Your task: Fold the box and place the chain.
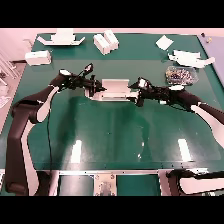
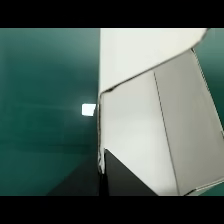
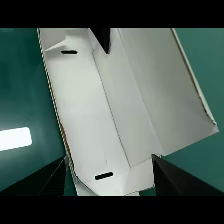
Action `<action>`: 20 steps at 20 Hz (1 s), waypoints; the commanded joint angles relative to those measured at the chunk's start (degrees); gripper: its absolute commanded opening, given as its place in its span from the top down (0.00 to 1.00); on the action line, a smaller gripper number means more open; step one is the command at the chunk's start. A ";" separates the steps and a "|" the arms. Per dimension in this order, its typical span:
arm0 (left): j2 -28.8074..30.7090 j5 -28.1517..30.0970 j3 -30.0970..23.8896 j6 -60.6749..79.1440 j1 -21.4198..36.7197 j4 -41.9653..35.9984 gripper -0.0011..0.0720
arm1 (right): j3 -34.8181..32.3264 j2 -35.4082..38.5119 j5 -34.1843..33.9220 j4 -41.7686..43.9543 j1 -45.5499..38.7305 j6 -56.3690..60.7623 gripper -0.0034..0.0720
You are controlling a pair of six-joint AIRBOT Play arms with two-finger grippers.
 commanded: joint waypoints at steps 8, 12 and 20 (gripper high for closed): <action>-0.02 0.02 -0.02 0.02 0.00 0.00 0.96 | 3.76 -4.09 1.97 -1.95 -1.11 2.84 0.15; -0.02 0.00 -0.02 0.00 0.00 0.00 0.96 | 5.51 -5.14 2.01 -2.80 -1.79 3.54 0.16; -0.02 -0.02 -0.02 0.00 0.00 0.02 0.96 | 12.09 -8.87 7.26 -10.25 -2.29 11.02 0.15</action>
